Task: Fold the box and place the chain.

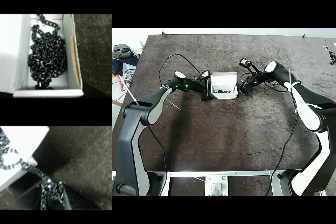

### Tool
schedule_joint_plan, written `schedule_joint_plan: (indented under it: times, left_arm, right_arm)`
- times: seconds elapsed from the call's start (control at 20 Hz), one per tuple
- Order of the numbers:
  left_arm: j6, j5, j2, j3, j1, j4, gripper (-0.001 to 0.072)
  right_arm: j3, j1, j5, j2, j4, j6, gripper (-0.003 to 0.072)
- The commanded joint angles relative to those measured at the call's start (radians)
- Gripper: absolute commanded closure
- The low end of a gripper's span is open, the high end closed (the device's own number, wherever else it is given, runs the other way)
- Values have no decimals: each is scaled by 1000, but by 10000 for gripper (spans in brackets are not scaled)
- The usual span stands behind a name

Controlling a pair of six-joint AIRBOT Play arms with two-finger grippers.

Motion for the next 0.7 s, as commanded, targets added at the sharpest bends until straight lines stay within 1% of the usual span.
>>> schedule_joint_plan:
  times: [0.0, 0.05, 0.15, 0.2, 0.25, 0.3, 0.35, 0.4, 0.5, 0.65]
  left_arm:
    - [0, 0, 0, 0, 0, 0, 241]
    - [0, 0, 0, 0, 0, 0, 241]
    - [0, 0, 0, 0, 0, 0, 241]
    - [0, 0, 0, 0, 0, 0, 241]
    - [0, 0, 0, 0, 0, 0, 240]
    - [0, 0, 0, 0, 0, 0, 241]
    - [0, 0, 0, 0, 0, 0, 241]
    - [0, 0, 0, 0, 0, 0, 241]
    - [0, 0, 0, 0, 0, 0, 240]
    - [0, 0, 0, 0, 0, 0, 240]
  right_arm:
    - [48, 11, 50, -46, 4, -7, 383]
    - [48, 14, 48, -48, 3, -7, 413]
    - [49, 14, 49, -47, 0, -7, 413]
    - [50, 14, 47, -47, -1, -7, 506]
    - [50, 13, 47, -47, -2, -7, 525]
    - [50, 13, 47, -44, -5, -3, 603]
    - [50, 12, 48, -38, -9, -3, 606]
    - [50, 11, 49, -26, -21, 7, 672]
    - [50, 4, 58, 20, -27, 51, 672]
    - [50, -10, 121, 143, -30, 101, 672]
